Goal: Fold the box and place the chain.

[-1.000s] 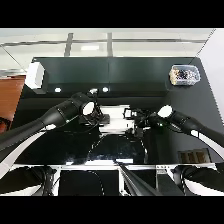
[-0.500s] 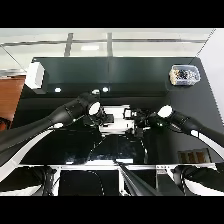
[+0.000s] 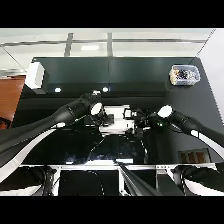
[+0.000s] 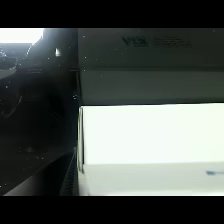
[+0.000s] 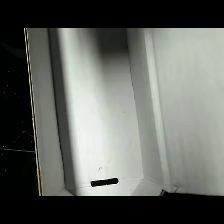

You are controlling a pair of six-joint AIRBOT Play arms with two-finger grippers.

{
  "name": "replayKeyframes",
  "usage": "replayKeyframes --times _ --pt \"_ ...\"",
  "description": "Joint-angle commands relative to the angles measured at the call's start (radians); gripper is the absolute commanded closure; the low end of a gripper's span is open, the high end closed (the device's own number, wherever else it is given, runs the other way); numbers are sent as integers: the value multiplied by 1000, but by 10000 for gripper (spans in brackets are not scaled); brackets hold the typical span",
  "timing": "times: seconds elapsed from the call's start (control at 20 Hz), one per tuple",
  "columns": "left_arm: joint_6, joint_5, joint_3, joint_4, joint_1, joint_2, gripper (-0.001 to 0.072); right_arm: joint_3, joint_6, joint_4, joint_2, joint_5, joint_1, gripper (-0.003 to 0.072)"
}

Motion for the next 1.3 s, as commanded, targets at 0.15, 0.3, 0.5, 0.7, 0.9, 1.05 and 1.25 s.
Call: replayKeyframes --times 0.15,0.3,0.5,0.7,0.9,1.05,1.25 --pt "0 -38 1 15 -1 -3 689 -1 0 0 -1 0 0 282" --pt "0 -37 1 14 -1 -3 687 -1 0 0 -1 0 0 282" --pt "0 -48 1 14 0 -3 269 -1 0 0 -1 0 0 282" --pt "0 -46 1 15 0 -3 689 -1 0 0 -1 0 0 281" --pt "1 -42 1 23 0 -3 689 0 18 4 0 -1 0 166" --pt "34 -39 3 26 0 -2 689 0 36 -4 38 18 -3 -30" --pt "39 -42 5 49 0 -2 689 0 61 -188 119 81 -27 -28"
